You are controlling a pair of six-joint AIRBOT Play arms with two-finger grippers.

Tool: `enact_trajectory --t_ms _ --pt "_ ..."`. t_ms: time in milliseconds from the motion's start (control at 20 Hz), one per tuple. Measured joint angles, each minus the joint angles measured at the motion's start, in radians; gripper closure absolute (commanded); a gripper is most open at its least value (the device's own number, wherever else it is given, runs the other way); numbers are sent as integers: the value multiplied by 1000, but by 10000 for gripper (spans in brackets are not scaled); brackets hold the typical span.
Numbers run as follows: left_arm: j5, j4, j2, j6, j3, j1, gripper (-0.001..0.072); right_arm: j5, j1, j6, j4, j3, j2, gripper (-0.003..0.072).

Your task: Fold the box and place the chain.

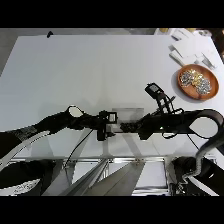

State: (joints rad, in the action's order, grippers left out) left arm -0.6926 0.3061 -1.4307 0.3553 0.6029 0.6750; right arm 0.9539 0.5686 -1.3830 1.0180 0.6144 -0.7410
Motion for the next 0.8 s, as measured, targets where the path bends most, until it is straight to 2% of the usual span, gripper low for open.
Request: enact_trajectory --t_ms 250,550,800 --pt "0 0 0 0 0 0 574 -36 3 6 -11 -31 -50 666" --pt "0 0 0 0 0 0 574 -79 3 137 -199 -38 -66 665" --pt "0 0 0 0 0 0 574 -97 3 181 -260 -38 -69 666"
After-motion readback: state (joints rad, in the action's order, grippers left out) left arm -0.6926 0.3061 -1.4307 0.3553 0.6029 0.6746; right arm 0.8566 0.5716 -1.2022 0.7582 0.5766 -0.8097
